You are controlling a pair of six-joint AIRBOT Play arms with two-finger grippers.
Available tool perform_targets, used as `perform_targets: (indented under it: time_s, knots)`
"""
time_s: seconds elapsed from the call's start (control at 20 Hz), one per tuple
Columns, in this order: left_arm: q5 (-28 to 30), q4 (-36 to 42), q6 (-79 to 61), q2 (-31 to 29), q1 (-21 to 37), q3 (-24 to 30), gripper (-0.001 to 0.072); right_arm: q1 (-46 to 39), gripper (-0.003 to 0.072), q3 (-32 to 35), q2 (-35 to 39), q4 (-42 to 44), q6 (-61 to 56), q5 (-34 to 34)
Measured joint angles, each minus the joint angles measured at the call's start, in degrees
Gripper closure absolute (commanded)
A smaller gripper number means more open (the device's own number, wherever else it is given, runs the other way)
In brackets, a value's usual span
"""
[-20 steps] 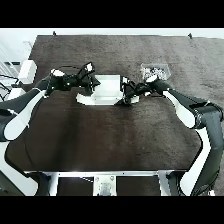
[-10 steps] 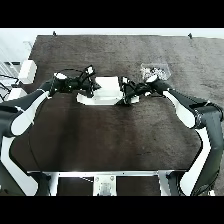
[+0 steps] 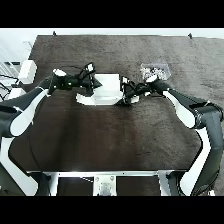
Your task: Fold the box and place the chain.
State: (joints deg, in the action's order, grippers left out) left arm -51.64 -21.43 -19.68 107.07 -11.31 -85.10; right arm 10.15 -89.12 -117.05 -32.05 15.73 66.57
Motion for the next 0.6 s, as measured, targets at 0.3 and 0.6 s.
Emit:
perform_targets:
  time_s: [0.3, 0.6]
  knots:
    - [-6.75, -13.46, 7.19, -4.72, 1.73, -0.96, 0.0009, 0.0, 0.0052, 0.0, 0.0, -0.02, -0.02, -0.02]
    - [-11.43, -27.15, 15.23, -5.75, 2.03, -1.07, 0.0005, 0.0, 0.0052, 0.0, 0.0, -0.04, -0.02, -0.02]
